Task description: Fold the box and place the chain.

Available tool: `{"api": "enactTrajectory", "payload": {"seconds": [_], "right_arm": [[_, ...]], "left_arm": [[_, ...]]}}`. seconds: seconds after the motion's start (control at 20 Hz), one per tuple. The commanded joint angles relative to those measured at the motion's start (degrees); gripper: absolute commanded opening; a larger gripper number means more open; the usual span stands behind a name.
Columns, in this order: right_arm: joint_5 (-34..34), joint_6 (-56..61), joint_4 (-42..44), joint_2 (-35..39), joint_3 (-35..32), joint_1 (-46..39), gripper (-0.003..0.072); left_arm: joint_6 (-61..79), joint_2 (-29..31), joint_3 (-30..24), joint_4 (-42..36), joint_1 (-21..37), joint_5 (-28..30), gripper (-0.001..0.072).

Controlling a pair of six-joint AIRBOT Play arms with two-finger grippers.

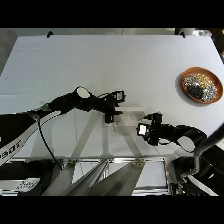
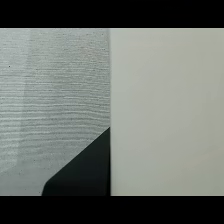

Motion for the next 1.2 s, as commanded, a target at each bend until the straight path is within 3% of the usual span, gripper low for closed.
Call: {"api": "enactTrajectory", "payload": {"seconds": [0.0, 0.4, 0.9, 1.15], "right_arm": [[-2.6, -0.4, -1.9, 0.0, 0.1, 0.0, 0.072], [-4.2, -1.3, -0.8, 0.2, 1.6, -4.0, 0.072], [0.4, -25.2, 21.1, -3.3, 1.6, -11.6, 0.072], [2.3, -30.8, 26.0, -5.7, 2.2, -14.9, 0.072]], "left_arm": [[0.0, 0.0, 0.0, 0.0, 0.0, 0.0, 0.0011], [0.0, 0.0, 0.0, 0.0, 0.0, 0.0, 0.0011], [0.0, 0.0, 0.0, 0.0, 0.0, 0.0, 0.0011], [0.0, 0.0, 0.0, 0.0, 0.0, 0.0, 0.0011]]}}
